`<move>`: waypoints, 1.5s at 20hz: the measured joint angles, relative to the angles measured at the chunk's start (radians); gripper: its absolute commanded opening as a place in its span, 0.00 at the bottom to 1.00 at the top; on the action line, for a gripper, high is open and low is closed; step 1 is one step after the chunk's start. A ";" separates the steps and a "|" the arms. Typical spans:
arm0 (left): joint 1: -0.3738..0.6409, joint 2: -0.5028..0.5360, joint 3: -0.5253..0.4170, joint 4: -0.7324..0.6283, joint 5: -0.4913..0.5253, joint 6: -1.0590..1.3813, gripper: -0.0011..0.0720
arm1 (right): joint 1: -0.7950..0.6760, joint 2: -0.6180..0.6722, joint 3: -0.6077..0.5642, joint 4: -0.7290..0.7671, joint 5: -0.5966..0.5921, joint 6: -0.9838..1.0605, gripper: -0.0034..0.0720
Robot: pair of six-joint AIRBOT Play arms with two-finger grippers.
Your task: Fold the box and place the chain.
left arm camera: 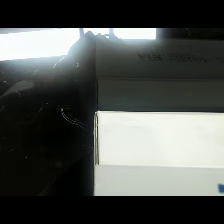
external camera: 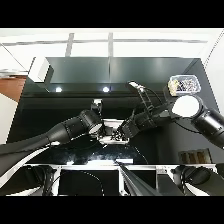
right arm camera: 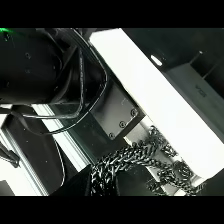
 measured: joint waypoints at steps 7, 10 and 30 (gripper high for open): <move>0.000 0.000 0.000 0.000 0.000 0.000 0.05 | 0.001 -0.008 0.026 0.012 0.005 -0.013 0.10; 0.000 0.000 0.000 0.000 0.000 0.000 0.05 | -0.004 -0.008 0.079 0.008 0.018 -0.017 0.10; 0.000 0.000 0.000 0.000 0.000 0.000 0.05 | -0.029 -0.016 0.015 -0.031 0.043 -0.019 0.56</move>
